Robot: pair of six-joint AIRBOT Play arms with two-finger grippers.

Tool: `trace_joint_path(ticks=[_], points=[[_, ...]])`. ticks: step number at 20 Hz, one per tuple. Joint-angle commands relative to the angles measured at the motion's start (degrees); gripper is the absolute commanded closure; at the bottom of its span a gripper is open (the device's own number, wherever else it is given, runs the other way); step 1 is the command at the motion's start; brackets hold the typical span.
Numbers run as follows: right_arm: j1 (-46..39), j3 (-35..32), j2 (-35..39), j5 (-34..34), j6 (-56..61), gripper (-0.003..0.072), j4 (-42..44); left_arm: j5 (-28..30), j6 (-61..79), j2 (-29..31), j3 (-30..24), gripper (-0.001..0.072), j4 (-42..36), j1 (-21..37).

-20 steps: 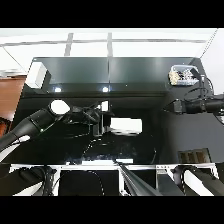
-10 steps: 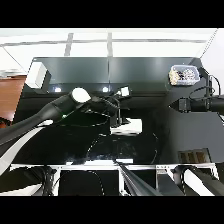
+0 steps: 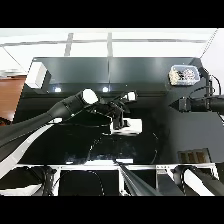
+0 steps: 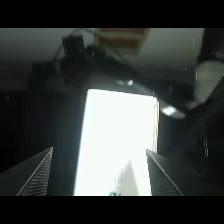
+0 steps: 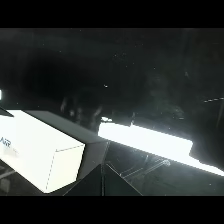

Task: Fold the box and place the chain.

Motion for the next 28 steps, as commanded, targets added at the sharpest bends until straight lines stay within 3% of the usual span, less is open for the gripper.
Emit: trace_joint_path(ticks=[1,11,22,27,28], points=[[-0.02,0.04,0.02,0.02,-0.02,0.0669,0.00,-2.56,-4.50,-1.31,0.11,0.0000,6.56,-1.20],[-0.02,0.04,0.04,0.09,0.00,0.0669,0.00,-4.24,-4.59,-2.01,0.96,0.0000,6.71,-2.23],[-0.02,0.04,0.02,0.31,0.02,0.0669,0.00,-3.32,-8.83,-2.05,1.66,-0.0001,14.05,-5.49],[-0.02,0.04,0.02,0.31,0.02,0.0669,0.00,3.89,-18.99,-4.09,1.66,0.0003,23.39,-9.31],[-0.02,0.04,0.04,0.31,0.02,0.0669,0.00,5.07,-21.55,-4.02,1.73,0.0054,26.67,-10.10]])
